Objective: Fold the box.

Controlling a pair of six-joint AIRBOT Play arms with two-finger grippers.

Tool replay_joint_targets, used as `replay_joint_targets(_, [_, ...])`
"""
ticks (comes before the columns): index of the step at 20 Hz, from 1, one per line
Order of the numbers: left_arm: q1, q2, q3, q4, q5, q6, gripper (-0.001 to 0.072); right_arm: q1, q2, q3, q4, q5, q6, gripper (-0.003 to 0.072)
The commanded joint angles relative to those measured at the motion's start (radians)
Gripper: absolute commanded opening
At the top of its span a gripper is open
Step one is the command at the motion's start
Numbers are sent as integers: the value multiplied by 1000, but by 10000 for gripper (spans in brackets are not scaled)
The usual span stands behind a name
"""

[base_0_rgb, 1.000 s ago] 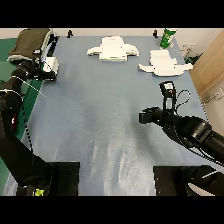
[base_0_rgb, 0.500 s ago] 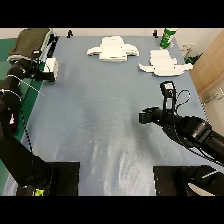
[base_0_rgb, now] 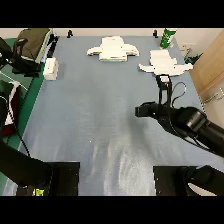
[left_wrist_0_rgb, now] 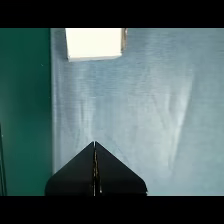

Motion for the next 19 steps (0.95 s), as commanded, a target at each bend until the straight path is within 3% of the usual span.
replay_joint_targets(1, [-71, 129, 4, -57, -103, -66, 6, -1, -176, 225, 21, -181, -46, 5])
replay_joint_targets(3, [-167, 232, -51, -47, -103, -85, 6, -14, -313, 398, 96, -282, -146, 5])
replay_joint_targets(6, [-331, 405, -260, -11, -83, -117, 6, -68, -473, 602, 312, -384, -293, 5])
replay_joint_targets(10, [-524, 585, -600, 16, 67, -186, 7, -81, -550, 685, 351, -396, -311, 5])
replay_joint_targets(12, [-587, 621, -705, 31, 138, -228, 13, -81, -551, 685, 360, -420, -311, 5])
replay_joint_targets(14, [-619, 618, -748, 23, 148, -245, 14, -81, -551, 685, 357, -430, -311, 5])
replay_joint_targets(19, [-643, 612, -755, 23, 144, -245, 13, -81, -551, 685, 357, -430, -311, 5])
